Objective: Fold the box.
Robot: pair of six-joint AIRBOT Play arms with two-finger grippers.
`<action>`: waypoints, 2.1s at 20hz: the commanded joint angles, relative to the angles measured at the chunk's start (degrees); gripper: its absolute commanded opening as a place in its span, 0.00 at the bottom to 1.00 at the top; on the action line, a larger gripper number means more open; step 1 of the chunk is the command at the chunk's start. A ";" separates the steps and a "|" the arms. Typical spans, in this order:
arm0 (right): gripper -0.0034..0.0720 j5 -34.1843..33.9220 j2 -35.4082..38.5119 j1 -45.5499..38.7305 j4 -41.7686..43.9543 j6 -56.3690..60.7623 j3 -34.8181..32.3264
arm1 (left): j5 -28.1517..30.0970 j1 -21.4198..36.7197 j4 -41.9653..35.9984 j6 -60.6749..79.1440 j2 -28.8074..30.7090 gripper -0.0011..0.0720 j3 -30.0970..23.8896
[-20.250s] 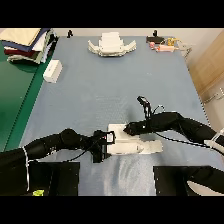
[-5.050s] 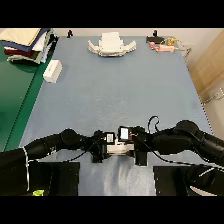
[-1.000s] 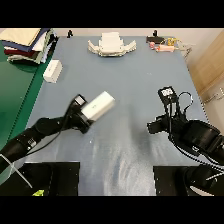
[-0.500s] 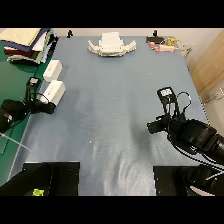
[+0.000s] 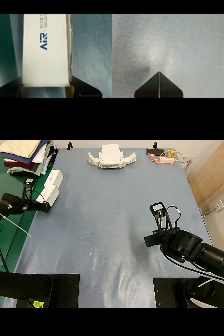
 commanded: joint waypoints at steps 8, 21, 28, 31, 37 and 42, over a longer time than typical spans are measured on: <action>0.06 4.02 -0.63 -0.02 -0.79 0.02 0.07 | -1.88 -0.55 0.11 -2.95 -15.45 0.72 18.21; 0.06 4.02 -0.70 -0.02 -0.76 0.02 0.07 | 0.96 -0.68 -0.81 -2.62 -16.20 0.72 18.21; 0.06 4.00 -0.70 -0.02 -0.76 0.04 0.07 | -2.25 -0.52 -0.52 -3.02 -15.72 0.97 18.23; 0.06 3.98 -0.70 -0.02 -0.74 0.02 0.07 | -8.09 0.68 3.65 -3.98 -12.94 0.97 18.32; 0.06 4.00 -0.72 -0.02 0.22 0.02 0.07 | -20.74 4.33 18.03 -15.13 -1.95 0.97 18.47; 0.05 4.13 -4.24 -0.04 0.52 -0.02 5.42 | -39.17 0.50 11.34 -17.99 6.58 0.03 18.47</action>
